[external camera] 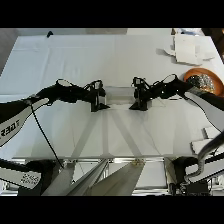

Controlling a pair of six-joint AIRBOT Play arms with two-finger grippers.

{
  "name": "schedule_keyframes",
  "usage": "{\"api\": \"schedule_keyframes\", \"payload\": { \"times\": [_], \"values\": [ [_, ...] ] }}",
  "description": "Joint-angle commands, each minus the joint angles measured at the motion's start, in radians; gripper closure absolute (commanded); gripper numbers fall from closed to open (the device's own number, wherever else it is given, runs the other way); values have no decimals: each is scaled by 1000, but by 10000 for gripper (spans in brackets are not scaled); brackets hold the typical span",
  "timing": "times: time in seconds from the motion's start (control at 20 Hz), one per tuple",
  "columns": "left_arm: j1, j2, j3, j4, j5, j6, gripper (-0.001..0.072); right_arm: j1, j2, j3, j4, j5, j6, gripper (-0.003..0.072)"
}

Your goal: Fold the box and place the chain.

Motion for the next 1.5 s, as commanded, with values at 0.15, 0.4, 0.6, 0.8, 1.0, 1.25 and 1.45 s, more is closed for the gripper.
{"api": "schedule_keyframes", "payload": {
  "times": [0.15,0.4,0.6,0.8,1.0,1.25,1.45],
  "values": [
    [-1,-1,1,1,-16,0,342,1,0,-1,1,1,0,169],
    [-1,-1,1,1,-15,0,342,1,0,0,2,8,0,132],
    [0,-1,1,1,-14,0,343,1,6,0,-66,3,0,131],
    [0,-1,1,1,-14,0,343,1,51,1,-114,-2,1,42],
    [0,-1,1,1,-14,0,343,0,101,1,-129,-11,1,-20],
    [0,0,1,1,-14,0,343,0,181,1,-285,-23,98,-1],
    [0,-1,1,1,-14,0,343,1,264,1,-474,-2,277,15]
  ]
}}
